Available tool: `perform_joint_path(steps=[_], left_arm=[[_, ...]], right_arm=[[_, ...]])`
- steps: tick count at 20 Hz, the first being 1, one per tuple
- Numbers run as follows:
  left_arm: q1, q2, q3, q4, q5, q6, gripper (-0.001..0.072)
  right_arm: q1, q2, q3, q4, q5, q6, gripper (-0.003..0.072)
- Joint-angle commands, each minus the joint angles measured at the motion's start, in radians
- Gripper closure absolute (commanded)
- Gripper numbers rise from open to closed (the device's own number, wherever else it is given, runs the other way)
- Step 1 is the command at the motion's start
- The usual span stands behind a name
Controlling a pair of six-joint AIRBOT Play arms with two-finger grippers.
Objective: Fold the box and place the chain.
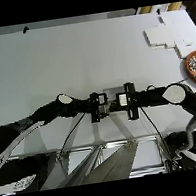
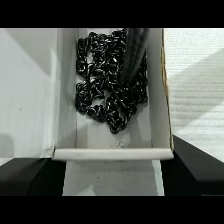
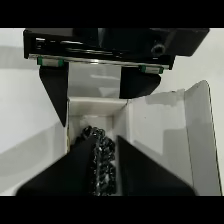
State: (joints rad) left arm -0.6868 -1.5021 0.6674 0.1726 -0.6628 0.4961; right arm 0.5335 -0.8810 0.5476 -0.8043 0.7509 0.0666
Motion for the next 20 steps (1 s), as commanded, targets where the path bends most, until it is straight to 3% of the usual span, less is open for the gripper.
perform_joint_path(steps=[1, 5, 11, 12, 18, 19, 20], left_arm=[[0.001, 0.001, 0.0, 0.0, 0.0, 0.0, 0.0697], [0.001, 0.001, 0.0, 0.0, 0.0, 0.0, 0.0697], [0.001, 0.001, 0.0, 0.0, 0.0, 0.0, 0.0697], [0.001, 0.001, 0.0, 0.0, 0.0, 0.0, 0.0697], [0.001, 0.001, 0.0, 0.0, 0.0, 0.0, 0.0697], [0.001, 0.001, 0.0, 0.0, 0.0, 0.0, 0.0697], [0.001, 0.001, 0.0, 0.0, 0.0, 0.0, 0.0697]], right_arm=[[0.021, 0.002, 0.001, -0.069, -0.031, 0.016, 0.0406], [-0.056, 0.104, 0.002, -0.219, -0.006, 0.057, 0.043], [-0.446, 0.125, 0.001, -0.283, 0.251, -0.002, 0.0445], [-0.465, 0.114, 0.001, -0.287, 0.256, -0.022, 0.0485], [-0.465, -0.058, 0.001, -0.272, 0.257, -0.103, 0.0486], [-0.465, -0.093, 0.001, -0.272, 0.261, -0.103, 0.0477], [-0.465, -0.126, 0.001, -0.272, 0.263, -0.103, 0.0405]])
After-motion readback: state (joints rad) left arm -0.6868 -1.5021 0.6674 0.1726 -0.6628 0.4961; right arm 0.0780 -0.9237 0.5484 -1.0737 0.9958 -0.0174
